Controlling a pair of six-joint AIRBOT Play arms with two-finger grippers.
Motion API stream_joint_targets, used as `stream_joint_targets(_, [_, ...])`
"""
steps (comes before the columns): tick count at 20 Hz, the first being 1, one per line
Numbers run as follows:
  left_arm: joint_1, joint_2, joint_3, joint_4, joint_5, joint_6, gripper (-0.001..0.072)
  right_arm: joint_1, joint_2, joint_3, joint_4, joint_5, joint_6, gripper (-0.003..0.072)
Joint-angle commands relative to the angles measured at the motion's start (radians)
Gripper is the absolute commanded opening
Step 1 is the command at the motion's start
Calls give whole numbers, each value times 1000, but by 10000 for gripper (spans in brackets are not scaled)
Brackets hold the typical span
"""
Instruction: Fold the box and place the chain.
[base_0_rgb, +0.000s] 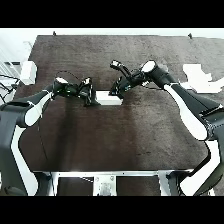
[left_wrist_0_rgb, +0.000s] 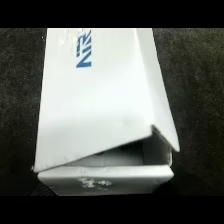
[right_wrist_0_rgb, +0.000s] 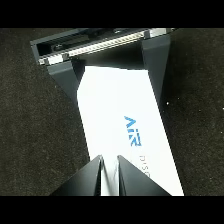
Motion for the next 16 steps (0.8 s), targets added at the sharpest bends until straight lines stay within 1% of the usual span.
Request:
stream_joint_targets(1, [-1,-1,0,0,-1,0,408,3,0,1,-6,-13,0,108])
stream_joint_targets(6, [-1,0,0,0,-1,0,408,3,2,23,-6,-17,0,108])
stream_joint_targets(16, [-1,0,0,0,-1,0,408,4,1,23,-8,-50,0,109])
